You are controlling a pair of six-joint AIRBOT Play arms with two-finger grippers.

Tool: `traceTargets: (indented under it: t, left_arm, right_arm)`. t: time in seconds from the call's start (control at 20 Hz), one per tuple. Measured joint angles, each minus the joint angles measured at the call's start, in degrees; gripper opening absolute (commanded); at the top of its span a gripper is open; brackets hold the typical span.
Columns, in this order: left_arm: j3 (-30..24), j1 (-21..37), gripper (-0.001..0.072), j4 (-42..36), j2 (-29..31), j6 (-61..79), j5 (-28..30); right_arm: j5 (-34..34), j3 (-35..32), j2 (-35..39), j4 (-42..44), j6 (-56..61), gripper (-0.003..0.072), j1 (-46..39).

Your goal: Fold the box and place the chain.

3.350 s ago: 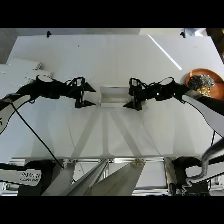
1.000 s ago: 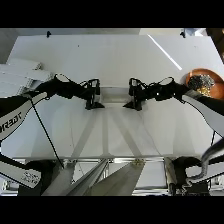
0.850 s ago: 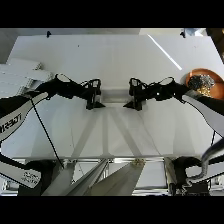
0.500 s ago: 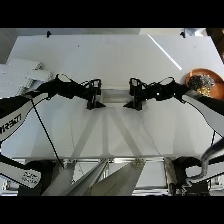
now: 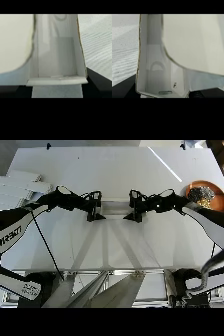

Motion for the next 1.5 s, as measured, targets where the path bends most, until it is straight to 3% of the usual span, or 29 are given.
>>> traceTargets:
  t: [0.35, 0.4, 0.45, 0.5, 0.8, 1.1, 1.2, 1.25, 1.3, 1.35, 1.5]
  left_arm:
    - [0.00, 0.00, 0.0088, 0.00, 0.00, -0.02, 0.09]
    - [0.00, 0.00, 0.0088, 0.00, 0.00, -0.02, 0.09]
    - [0.00, 0.00, 0.0088, 0.00, 0.00, -0.02, 0.11]
    - [0.00, -0.02, 0.0088, -0.02, 0.00, -0.02, 0.26]
    - [0.00, -0.02, 0.0088, -0.02, 0.00, -0.02, 0.22]
    - [0.00, -0.02, 0.0088, 0.00, 0.00, -0.02, 0.20]
    - [0.00, -0.02, 0.0088, 0.00, 0.00, -0.02, 0.17]
    - [0.00, -0.02, 0.0088, 0.00, 0.00, -0.02, 0.17]
    - [0.00, -0.02, 0.0088, 0.00, 0.00, -0.02, 0.17]
    - [0.00, -0.02, 0.0088, 0.00, 0.00, -0.02, 0.17]
    - [0.00, -0.02, 0.0088, 0.00, 0.00, -0.02, 0.17]
  right_arm:
    - [0.02, 0.00, 0.00, 0.02, 0.02, 0.0528, 0.02]
    - [0.00, 0.00, 0.00, 0.04, 0.00, 0.0582, 0.07]
    - [-0.02, 0.00, 0.00, 0.11, 0.02, 0.0684, 0.09]
    - [0.09, 0.00, 0.00, 0.26, 0.07, 0.0702, 0.13]
    - [0.02, 0.00, 1.01, -1.33, 0.39, 0.0699, 0.00]
    - [0.63, 0.00, 7.37, -11.56, 7.80, 0.0690, -2.43]
    - [2.08, 0.00, 10.19, -14.75, 11.23, 0.0567, -3.96]
    - [3.54, 0.00, 11.74, -15.82, 13.16, 0.0452, -4.74]
    - [5.14, 0.00, 13.14, -16.59, 14.88, 0.0278, -5.35]
    - [7.30, 0.00, 14.58, -17.31, 16.61, 0.0007, -5.81]
    - [13.05, 0.00, 17.75, -17.07, 20.96, 0.0013, -5.90]
